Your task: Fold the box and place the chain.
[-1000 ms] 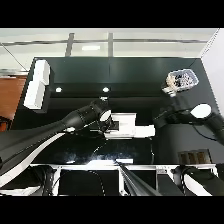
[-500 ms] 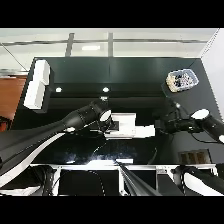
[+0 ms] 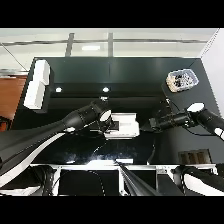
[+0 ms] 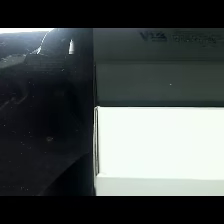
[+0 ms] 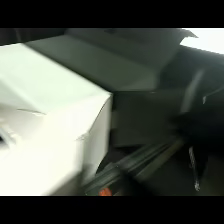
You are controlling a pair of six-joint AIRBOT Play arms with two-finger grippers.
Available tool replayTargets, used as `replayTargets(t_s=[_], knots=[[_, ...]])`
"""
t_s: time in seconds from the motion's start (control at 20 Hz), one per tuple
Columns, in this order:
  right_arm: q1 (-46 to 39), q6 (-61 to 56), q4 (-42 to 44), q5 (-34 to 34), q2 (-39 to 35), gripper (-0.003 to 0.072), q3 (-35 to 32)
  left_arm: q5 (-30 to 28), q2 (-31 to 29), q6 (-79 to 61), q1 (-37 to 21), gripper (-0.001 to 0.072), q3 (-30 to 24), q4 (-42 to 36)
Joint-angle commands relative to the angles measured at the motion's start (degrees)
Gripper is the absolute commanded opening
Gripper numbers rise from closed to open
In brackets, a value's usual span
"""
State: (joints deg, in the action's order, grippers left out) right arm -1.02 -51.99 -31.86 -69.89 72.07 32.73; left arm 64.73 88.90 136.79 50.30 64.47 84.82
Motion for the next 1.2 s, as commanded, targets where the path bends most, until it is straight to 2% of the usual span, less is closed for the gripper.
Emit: replayTargets(t_s=[0.0,0.2,0.45,0.8,0.85,0.95,1.15], knots=[[0.2,0.1,0.4,-4.6,0.0,0.0620,2.1,0.0,0.0,0.0,0.0,0.0032,0.0,0.0],[3.1,-2.8,1.0,-5.6,0.0,0.0619,2.2,0.0,0.0,0.0,0.0,0.0032,0.0,0.0],[12.3,-9.8,-0.7,4.8,0.0,0.0617,3.9,-0.2,0.0,0.0,0.0,0.0032,0.0,0.0],[24.3,-30.7,-18.5,16.0,0.0,0.0616,10.1,-0.2,0.0,0.0,0.0,0.0032,0.0,0.0],[25.6,-32.8,-20.5,16.7,0.0,0.0616,10.6,-0.2,0.0,0.0,0.0,0.0032,0.0,0.0],[28.1,-35.6,-24.4,17.0,0.0,0.0546,11.8,-0.2,0.0,0.0,0.0,0.0032,0.0,0.0],[31.1,-40.7,-30.4,16.0,0.0,0.0545,13.0,-0.2,0.0,0.0,0.0,0.0032,0.0,0.0]])
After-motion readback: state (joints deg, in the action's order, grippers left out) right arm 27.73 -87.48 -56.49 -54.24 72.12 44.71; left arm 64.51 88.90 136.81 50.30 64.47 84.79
